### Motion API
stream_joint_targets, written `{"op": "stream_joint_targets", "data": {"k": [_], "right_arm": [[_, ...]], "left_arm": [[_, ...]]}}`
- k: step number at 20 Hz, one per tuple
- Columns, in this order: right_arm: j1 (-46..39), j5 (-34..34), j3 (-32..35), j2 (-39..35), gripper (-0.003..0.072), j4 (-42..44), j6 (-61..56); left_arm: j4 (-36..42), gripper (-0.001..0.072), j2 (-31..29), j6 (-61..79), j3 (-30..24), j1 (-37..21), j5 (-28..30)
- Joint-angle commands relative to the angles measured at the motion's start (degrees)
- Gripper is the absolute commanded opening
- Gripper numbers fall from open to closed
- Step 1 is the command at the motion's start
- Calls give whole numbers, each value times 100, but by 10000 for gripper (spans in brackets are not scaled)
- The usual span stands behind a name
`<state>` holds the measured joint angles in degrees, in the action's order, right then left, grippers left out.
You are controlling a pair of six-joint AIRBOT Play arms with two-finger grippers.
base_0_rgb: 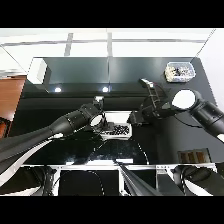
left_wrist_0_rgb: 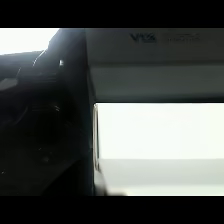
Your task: Fold the box and place the chain.
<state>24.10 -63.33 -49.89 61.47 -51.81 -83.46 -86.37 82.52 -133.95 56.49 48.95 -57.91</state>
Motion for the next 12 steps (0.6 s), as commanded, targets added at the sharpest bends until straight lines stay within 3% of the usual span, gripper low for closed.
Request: {"op": "stream_joint_targets", "data": {"k": [1,3,4,5,6,10,12], "right_arm": [[-275,-210,0,-120,295,-457,17],[-243,-160,2,-120,294,-503,20],[-243,-162,2,-120,295,-520,20],[-243,-160,2,-120,294,-540,20],[-243,-149,2,-120,294,-564,22],[-260,-107,2,-120,294,-651,17],[-262,-2,2,-120,294,-765,2]], "left_arm": [[-13,25,0,2,2,-4,94],[4,28,-35,2,33,11,24],[-7,134,-55,2,105,22,-107],[-103,395,-87,2,208,22,-313],[-273,457,-146,4,291,33,-485],[-1224,457,-940,319,354,46,-1049],[-2122,454,-1484,420,177,-33,-1467]]}}
